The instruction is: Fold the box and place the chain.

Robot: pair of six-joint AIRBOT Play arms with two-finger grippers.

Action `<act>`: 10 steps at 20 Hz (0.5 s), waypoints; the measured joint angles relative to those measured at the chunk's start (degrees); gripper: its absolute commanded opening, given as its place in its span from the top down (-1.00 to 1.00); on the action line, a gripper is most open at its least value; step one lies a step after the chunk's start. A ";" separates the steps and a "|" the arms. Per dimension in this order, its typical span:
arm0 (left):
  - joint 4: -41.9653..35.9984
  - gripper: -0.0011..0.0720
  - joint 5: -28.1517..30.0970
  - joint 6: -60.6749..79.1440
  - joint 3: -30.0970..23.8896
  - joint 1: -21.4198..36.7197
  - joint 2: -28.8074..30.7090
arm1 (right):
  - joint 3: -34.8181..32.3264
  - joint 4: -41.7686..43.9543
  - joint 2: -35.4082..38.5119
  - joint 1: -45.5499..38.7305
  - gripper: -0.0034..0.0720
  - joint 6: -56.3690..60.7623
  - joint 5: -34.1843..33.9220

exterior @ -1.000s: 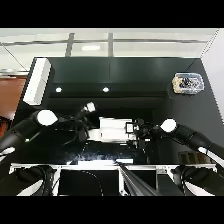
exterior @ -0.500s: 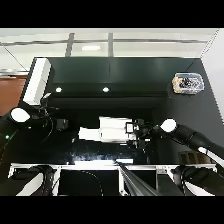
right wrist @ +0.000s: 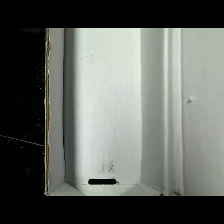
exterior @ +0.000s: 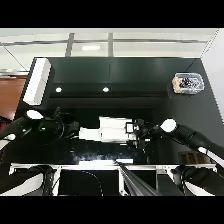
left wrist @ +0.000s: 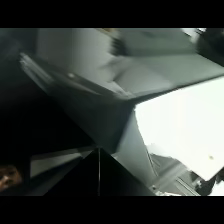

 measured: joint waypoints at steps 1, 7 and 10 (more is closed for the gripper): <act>-1.40 0.89 0.17 1.49 0.48 -1.66 -0.90 | -0.02 0.00 0.00 0.00 0.29 0.00 0.00; -6.27 -0.70 -0.87 9.35 3.45 -6.45 -2.51 | -0.02 0.00 0.00 0.00 0.29 0.02 0.02; -6.49 -0.80 -2.89 11.13 5.14 -6.97 -2.69 | 0.00 0.00 -0.02 0.00 0.29 0.02 0.00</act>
